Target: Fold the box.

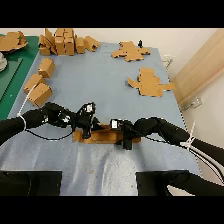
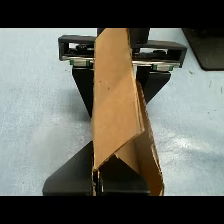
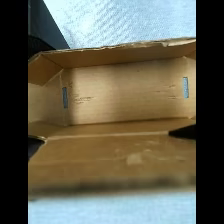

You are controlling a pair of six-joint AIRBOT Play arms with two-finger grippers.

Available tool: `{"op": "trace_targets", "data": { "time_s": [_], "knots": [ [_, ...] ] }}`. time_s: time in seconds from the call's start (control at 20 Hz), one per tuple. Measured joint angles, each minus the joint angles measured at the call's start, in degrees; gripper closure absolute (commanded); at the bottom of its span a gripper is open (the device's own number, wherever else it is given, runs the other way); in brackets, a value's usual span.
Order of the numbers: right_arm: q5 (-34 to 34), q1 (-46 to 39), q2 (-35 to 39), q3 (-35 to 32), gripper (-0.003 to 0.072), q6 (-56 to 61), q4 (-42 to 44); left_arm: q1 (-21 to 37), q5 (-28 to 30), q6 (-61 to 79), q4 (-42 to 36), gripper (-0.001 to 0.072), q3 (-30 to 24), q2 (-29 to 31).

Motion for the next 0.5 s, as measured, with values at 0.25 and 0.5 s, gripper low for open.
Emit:
{"op": "trace_targets", "data": {
  "time_s": [0.25, 0.5],
  "knots": [
    [0.0, 0.0, 0.0, 0.0, 0.0146, 0.0, 0.0, 0.0, 0.2, 0.0, -2.1, 0.0696, 0.1, 0.0],
    [0.1, 0.0, 0.0, 0.0, 0.0146, -0.1, 0.0, 0.0, 0.7, -2.1, -3.9, 0.0221, 0.2, 0.1]
  ]
}}
